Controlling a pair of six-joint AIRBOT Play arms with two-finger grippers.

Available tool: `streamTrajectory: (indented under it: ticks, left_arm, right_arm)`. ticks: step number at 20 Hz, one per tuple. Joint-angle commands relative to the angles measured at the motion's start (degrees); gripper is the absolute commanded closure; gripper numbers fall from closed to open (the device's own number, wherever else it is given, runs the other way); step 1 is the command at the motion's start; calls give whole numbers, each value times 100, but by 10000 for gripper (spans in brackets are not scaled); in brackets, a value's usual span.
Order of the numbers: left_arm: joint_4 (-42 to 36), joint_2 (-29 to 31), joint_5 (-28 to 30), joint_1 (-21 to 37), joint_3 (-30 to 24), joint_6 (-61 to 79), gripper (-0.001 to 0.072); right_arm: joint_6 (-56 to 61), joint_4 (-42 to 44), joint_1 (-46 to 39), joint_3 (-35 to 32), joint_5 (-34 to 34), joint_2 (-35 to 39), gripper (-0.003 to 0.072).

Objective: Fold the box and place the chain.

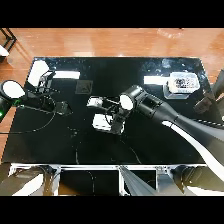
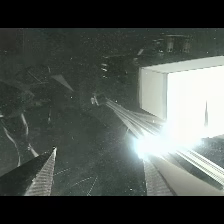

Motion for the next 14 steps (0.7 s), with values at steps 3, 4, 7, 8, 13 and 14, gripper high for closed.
streamTrajectory:
  ticks: [3,4,7,8,13,14]
  left_arm:
    - [0,0,2,0,-2,0,73]
    - [0,0,0,0,-2,0,73]
    - [-7,0,-7,0,-2,0,73]
    - [-26,0,-9,2,-2,0,73]
    - [-195,0,13,-9,-2,7,73]
    - [-254,0,7,-9,-2,57,73]
  right_arm:
    - [87,-4,4,0,20,-85,409]
    - [109,-2,4,0,24,-79,409]
    - [254,-4,4,4,177,-24,410]
    - [348,-7,2,4,234,17,410]
    - [848,-17,-63,4,304,490,410]
    - [1165,-2,-136,4,424,658,411]
